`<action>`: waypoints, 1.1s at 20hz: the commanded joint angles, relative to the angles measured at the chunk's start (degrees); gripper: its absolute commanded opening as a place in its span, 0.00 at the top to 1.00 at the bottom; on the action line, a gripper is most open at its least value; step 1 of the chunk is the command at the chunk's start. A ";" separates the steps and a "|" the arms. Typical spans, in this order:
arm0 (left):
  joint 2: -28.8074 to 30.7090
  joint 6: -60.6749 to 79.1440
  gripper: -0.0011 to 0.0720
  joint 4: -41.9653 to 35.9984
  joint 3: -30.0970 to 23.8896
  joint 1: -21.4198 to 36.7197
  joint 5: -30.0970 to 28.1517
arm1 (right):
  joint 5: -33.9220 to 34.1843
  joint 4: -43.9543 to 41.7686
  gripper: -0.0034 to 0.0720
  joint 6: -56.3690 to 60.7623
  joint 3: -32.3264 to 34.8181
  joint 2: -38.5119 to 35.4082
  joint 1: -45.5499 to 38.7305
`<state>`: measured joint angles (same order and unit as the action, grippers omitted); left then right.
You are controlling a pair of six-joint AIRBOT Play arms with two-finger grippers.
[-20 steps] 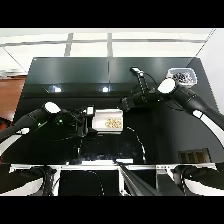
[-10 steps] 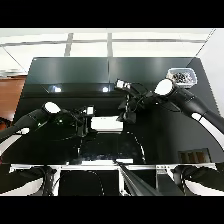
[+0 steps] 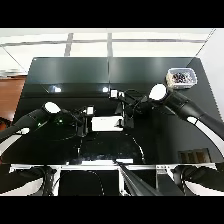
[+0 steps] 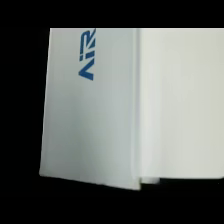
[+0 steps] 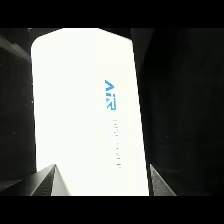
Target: Fold the box and place the chain.
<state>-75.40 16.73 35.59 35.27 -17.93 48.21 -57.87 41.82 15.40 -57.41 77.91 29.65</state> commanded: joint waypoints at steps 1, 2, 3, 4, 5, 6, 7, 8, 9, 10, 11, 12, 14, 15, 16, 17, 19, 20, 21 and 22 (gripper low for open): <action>-0.04 0.00 0.35 0.02 0.07 -0.02 -0.02 | 0.83 0.66 0.25 0.37 0.04 0.35 0.35; -0.04 -0.02 0.35 0.00 0.07 -0.02 -0.02 | 0.87 0.76 0.41 1.62 0.04 0.37 0.35; -0.04 0.00 0.35 0.02 0.07 -0.02 -0.02 | 0.79 0.96 0.57 2.25 0.04 0.37 0.35; -0.04 -0.02 0.35 0.02 0.07 -0.02 -0.02 | 0.31 1.25 0.71 2.43 0.04 0.37 0.35; -0.04 -0.02 0.35 0.02 0.07 -0.02 -0.02 | -0.09 1.66 0.71 2.45 0.04 0.39 0.35; -0.04 -0.02 0.35 0.02 0.07 -0.02 -0.02 | -0.33 1.88 0.71 2.58 0.04 0.39 0.35; -0.04 -0.02 0.35 0.02 0.07 -0.02 -0.02 | -0.42 1.95 0.71 2.62 0.04 0.39 0.35; -0.04 0.00 0.35 0.02 0.07 -0.02 -0.02 | -0.44 1.95 0.71 2.64 0.04 0.42 0.35; -0.04 -0.02 0.35 0.02 0.07 -0.02 -0.02 | -0.46 1.95 0.71 2.64 0.04 0.42 0.35; -0.04 0.00 0.35 0.02 0.07 -0.02 -0.02 | -0.68 1.99 0.70 2.64 0.07 0.46 0.35; -0.04 -0.02 0.35 0.02 0.07 -0.02 -0.02 | -0.90 2.27 0.70 2.64 0.07 0.48 0.35; -0.04 0.00 0.35 0.02 0.07 -0.02 -0.02 | -1.14 2.60 0.70 2.64 0.07 0.52 0.35; -0.04 0.00 0.35 0.02 0.07 -0.02 -0.02 | -1.14 2.89 0.70 2.64 0.07 0.57 0.37; -0.04 -0.02 0.35 0.02 0.07 -0.02 -0.02 | -1.14 2.89 0.70 2.64 0.07 0.57 0.37; -0.04 0.00 0.35 0.02 0.07 -0.02 -0.02 | -1.14 3.08 0.70 2.64 0.07 0.57 0.37; -0.04 0.00 0.35 0.02 0.07 -0.02 -0.02 | -1.18 3.32 0.68 2.64 0.07 0.57 0.37; -0.04 -0.02 0.35 0.02 0.07 -0.02 -0.02 | -1.22 3.48 0.68 2.64 0.07 0.57 0.37; -0.04 -0.02 0.35 0.02 0.07 -0.02 -0.02 | -1.29 3.48 0.68 2.64 0.07 0.57 0.37; -0.04 0.00 0.35 0.02 0.07 -0.02 -0.02 | -1.29 3.48 0.68 2.64 0.07 0.57 0.37; -0.04 -0.02 0.35 0.02 0.07 -0.02 -0.02 | -1.27 3.48 0.56 2.64 0.07 0.57 0.37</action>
